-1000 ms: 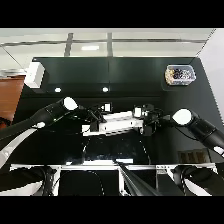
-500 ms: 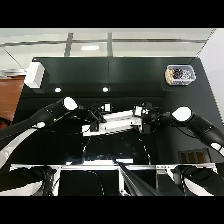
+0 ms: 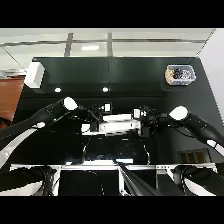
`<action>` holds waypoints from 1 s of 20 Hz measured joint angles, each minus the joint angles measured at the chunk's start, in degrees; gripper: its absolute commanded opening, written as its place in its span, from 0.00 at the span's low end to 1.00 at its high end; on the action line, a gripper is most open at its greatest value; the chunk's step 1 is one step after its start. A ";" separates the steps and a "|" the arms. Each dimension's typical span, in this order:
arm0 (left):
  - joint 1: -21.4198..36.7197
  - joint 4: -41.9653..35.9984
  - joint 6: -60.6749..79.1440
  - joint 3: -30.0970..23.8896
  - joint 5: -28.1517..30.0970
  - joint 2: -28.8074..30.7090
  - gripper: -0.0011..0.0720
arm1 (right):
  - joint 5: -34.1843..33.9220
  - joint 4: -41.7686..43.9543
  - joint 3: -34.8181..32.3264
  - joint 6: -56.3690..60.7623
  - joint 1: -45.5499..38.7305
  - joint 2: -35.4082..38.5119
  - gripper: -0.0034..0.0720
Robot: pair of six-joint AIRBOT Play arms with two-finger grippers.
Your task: Fold the box and place the chain.
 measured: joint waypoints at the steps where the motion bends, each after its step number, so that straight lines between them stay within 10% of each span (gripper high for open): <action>1: 0.00 0.00 0.00 0.00 0.00 0.00 0.05 | 0.22 0.02 0.00 -0.22 0.09 -0.70 0.95; 20: 0.00 -0.02 -0.04 0.00 0.17 -0.02 0.05 | 0.00 0.74 0.04 -2.32 -0.09 -8.22 0.95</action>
